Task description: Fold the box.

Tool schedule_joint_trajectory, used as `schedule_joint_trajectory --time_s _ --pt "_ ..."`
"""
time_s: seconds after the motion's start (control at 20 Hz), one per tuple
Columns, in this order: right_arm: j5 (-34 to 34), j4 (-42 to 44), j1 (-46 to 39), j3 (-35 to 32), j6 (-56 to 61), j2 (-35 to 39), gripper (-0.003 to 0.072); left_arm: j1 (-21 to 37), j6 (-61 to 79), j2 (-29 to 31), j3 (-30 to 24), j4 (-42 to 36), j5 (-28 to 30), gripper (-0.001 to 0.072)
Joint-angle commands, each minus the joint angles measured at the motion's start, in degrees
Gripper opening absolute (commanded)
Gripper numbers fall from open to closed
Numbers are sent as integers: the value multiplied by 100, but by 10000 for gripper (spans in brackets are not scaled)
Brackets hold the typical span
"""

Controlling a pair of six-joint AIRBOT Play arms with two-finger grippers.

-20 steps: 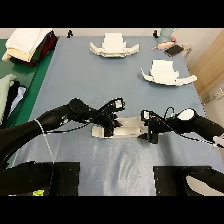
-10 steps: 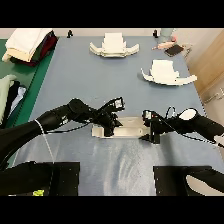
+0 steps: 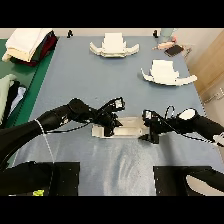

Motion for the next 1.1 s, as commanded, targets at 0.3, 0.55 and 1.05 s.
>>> schedule_joint_trajectory --time_s 0.3,0.55,1.05 --pt "2 -9 9 7 -251 -157 511 0 0 -4 2 0 -2 12" --pt "-66 -20 9 9 -247 -155 512 0 0 -4 2 0 -2 12" --pt "-190 -22 9 9 -245 -15 513 0 0 -4 2 2 -2 12"
